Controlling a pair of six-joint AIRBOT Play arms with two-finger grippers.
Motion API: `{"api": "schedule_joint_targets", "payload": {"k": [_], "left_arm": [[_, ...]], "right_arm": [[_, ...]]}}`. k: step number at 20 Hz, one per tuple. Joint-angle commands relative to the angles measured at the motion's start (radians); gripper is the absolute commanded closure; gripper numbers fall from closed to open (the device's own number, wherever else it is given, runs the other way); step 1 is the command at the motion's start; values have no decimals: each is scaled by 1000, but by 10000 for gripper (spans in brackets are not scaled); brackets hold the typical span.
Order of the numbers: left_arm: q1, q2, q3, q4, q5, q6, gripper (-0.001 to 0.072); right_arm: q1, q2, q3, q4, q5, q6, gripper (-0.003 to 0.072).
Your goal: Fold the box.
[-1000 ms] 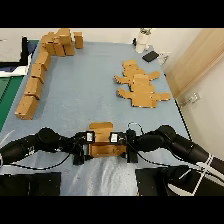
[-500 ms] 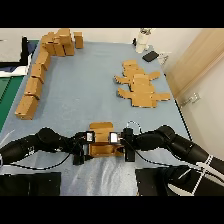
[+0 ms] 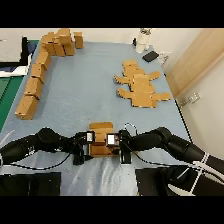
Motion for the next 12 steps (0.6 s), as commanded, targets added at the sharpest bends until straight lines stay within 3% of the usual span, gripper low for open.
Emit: {"api": "schedule_joint_targets", "payload": {"k": [1,7,10,11,12], "left_arm": [[0,0,0,-3,1,-1,186],[0,0,0,-3,1,-1,186],[0,0,0,-3,1,-1,187],[0,0,0,-3,1,-1,186],[0,0,0,-3,1,-1,186]], "right_arm": [[23,-30,0,26,26,-10,171],[21,-27,7,0,-1,75,185],[9,40,73,-282,-114,480,413],[0,70,104,-425,-179,689,514],[-7,100,130,-568,-251,873,673]]}}
